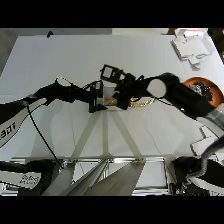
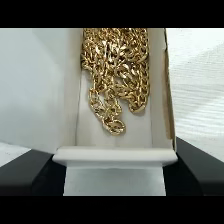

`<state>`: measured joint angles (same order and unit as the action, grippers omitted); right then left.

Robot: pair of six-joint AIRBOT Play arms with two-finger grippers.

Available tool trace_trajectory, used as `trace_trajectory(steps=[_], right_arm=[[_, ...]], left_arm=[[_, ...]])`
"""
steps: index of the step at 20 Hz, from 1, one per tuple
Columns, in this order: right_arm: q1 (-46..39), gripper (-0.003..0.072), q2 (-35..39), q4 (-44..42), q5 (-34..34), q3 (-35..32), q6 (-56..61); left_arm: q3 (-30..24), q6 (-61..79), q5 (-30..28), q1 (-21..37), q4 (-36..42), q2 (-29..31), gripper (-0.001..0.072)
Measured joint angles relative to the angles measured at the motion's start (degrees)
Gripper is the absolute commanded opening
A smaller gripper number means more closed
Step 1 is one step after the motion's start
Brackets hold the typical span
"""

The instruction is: Fold the box and place the chain.

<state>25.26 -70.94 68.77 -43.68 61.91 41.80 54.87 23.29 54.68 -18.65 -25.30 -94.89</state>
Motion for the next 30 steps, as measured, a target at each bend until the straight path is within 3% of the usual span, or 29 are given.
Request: trace_trajectory(steps=[4,8,10,14,19,23,24,25,28,29,30], right_arm=[[-8.59,0.0366,8.24,0.61,-3.13,-4.39,-1.09],[-18.25,0.0421,9.57,-0.02,-6.64,-9.94,-5.01],[-21.33,0.0526,7.3,-2.03,-7.28,-12.04,-10.69],[-23.69,0.06,0.02,-9.92,-7.39,-13.66,-28.04],[-23.85,0.0602,-9.29,-20.68,-5.57,-14.19,-49.4],[-22.8,0.0596,-14.38,-25.64,-2.47,-14.27,-56.78],[-22.49,0.0558,-15.45,-26.4,-1.46,-14.27,-57.7],[-22.25,0.0455,-16.24,-27.23,-0.81,-14.25,-58.23],[-21.62,0.0063,-17.68,-28.09,-1.81,-14.29,-59.12],[-21.53,0.0011,-17.97,-28.33,-1.62,-14.29,-58.95],[-21.46,0.001,-18.12,-28.17,-1.68,-14.27,-58.23]], left_arm=[[0.0,0.0,0.0,0.0,0.0,0.0,0.0258],[0.0,0.0,0.0,0.0,0.0,0.0,0.0258],[0.0,0.0,0.0,0.0,0.0,0.0,0.0258],[0.0,0.0,0.0,0.0,0.0,0.0,0.0258],[0.0,0.0,0.0,0.0,0.0,0.0,0.0258],[0.0,0.0,0.0,0.0,0.0,0.0,0.0258],[0.0,0.0,0.0,0.0,0.0,0.0,0.0258],[0.0,0.0,0.0,0.0,0.0,0.0,0.0258],[0.0,0.0,0.0,0.0,0.0,0.0,0.0258],[0.0,0.0,0.0,0.02,-0.02,0.0,0.0258],[0.0,0.0,-0.02,0.02,-0.04,0.0,0.0258]])
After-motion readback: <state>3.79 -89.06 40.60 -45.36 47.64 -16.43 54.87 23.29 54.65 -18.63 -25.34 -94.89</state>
